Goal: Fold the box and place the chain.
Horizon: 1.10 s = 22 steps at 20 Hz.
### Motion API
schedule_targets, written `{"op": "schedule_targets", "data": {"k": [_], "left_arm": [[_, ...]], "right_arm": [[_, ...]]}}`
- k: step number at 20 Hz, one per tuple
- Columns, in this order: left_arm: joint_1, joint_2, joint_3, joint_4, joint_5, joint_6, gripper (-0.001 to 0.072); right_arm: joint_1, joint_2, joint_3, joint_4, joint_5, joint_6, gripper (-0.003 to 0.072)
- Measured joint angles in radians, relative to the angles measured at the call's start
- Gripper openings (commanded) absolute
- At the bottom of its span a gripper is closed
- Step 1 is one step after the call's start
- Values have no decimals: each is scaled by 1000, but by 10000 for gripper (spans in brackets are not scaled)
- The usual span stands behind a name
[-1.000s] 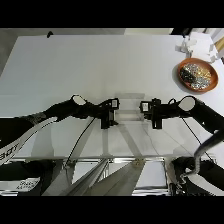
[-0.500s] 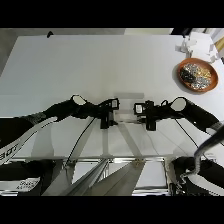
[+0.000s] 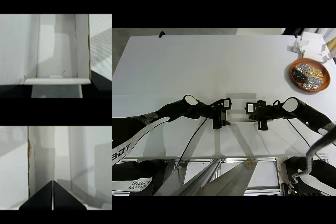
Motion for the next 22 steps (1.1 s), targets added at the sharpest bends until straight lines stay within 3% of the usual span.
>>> {"op": "schedule_targets", "data": {"k": [7, 12, 17, 22], "left_arm": [[0, 0, 0, 2, -1, 2, 138], [0, 0, 0, 2, -1, 2, 138], [0, 0, 0, 2, -1, 2, 138], [0, 0, 0, 2, -1, 2, 138]], "right_arm": [[-146, 231, 0, -100, 129, 288, 15], [-292, 326, 0, -205, 101, 844, 15], [-364, 268, -9, -265, 121, 1192, 14], [-378, 114, -33, -151, 164, 1228, 14]]}}
